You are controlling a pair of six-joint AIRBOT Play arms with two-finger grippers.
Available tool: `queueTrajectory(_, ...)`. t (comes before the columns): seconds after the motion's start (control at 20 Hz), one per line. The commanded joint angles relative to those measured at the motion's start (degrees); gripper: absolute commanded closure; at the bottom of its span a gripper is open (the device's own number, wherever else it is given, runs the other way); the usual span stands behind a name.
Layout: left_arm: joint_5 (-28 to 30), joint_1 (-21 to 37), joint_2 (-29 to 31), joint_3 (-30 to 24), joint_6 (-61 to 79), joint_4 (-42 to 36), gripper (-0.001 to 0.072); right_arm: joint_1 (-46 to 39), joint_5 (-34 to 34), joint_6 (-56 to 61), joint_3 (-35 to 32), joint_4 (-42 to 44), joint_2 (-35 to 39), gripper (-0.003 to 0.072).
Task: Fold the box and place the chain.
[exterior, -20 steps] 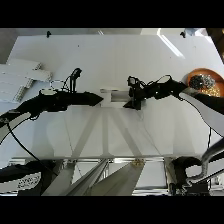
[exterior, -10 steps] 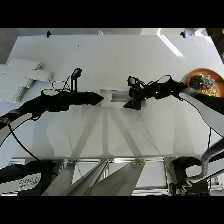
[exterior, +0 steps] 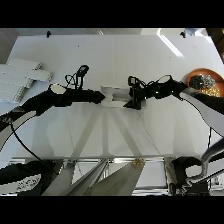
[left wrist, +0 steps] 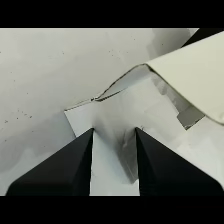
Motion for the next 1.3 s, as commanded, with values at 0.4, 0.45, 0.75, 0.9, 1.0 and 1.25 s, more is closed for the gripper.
queueTrajectory(0.4,-1.3,0.4,0.0,0.6,-11.0,8.0,0.0264,0.1,0.0,-0.1,0.0,0.0,0.0,0.0333)
queueTrajectory(0.45,-1.5,0.9,0.0,0.6,-11.1,7.5,0.0252,0.1,0.0,-0.1,0.0,0.0,0.0,0.0333)
queueTrajectory(0.75,-0.7,2.4,0.0,0.6,-10.8,7.6,0.0253,0.1,0.0,-0.1,0.0,0.0,0.0,0.0333)
queueTrajectory(0.9,-0.6,2.4,0.0,0.6,-10.9,8.7,0.0255,0.1,0.0,-0.1,0.0,0.0,0.0,0.0333)
queueTrajectory(1.0,-0.6,2.4,0.0,0.6,-10.9,9.0,0.0255,0.1,0.0,-0.1,0.0,0.0,0.0,0.0333)
queueTrajectory(1.25,1.2,2.4,0.0,0.6,-10.9,10.8,0.028,0.1,0.0,-0.1,0.0,0.0,0.0,0.0333)
